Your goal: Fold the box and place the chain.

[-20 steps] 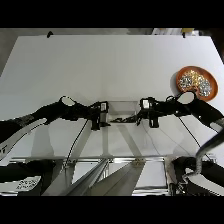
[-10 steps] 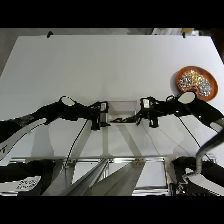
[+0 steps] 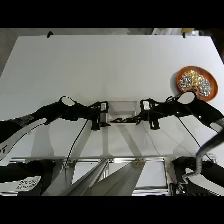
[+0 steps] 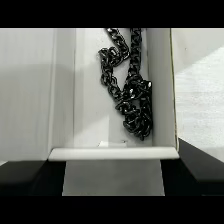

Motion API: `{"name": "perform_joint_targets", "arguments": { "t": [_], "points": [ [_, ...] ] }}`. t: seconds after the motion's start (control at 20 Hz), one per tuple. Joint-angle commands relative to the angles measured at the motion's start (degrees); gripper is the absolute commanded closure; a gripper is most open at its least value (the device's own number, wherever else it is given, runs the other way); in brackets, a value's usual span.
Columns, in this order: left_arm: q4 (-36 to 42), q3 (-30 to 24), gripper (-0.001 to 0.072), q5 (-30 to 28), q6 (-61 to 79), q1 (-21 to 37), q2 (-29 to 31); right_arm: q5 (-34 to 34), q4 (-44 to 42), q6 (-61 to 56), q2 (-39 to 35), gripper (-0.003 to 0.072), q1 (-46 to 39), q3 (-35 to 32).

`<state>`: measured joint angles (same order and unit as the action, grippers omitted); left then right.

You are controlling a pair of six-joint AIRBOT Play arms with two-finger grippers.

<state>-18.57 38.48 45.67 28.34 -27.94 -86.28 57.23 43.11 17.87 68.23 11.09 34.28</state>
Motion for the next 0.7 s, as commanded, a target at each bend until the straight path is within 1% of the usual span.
{"name": "perform_joint_targets", "arguments": {
  "t": [0.0, 0.15, 0.3, 0.35, 0.5, 0.65],
  "points": [
    [-0.11, 0.00, 0.0700, 0.02, 0.13, 0.00, 0.04, -3.02, 9.07, -5.90, -1.64, 0.0665, -0.07, -0.02],
    [-0.11, 0.00, 0.0700, 0.04, 0.13, 0.00, 0.04, -2.97, 9.38, -7.23, -3.48, 0.0665, -2.16, -0.02],
    [-0.11, 0.00, 0.0700, 0.00, 0.13, 0.00, 0.04, -2.14, 9.05, -7.82, -7.41, 0.0665, -3.02, -0.02],
    [-0.11, 0.00, 0.0700, 0.04, 0.13, 0.00, 0.04, -1.70, 7.80, -7.82, -8.92, 0.0665, -2.99, -0.02],
    [-0.11, 0.00, 0.0700, 0.02, 0.13, 0.00, 0.04, 0.00, 0.07, -7.76, -13.33, 0.0665, -2.23, -0.02],
    [-0.11, 0.00, 0.0700, 0.02, 0.13, 0.00, 0.04, 0.57, -4.42, -7.76, -17.20, 0.0665, 1.33, 0.00]
  ]
}}
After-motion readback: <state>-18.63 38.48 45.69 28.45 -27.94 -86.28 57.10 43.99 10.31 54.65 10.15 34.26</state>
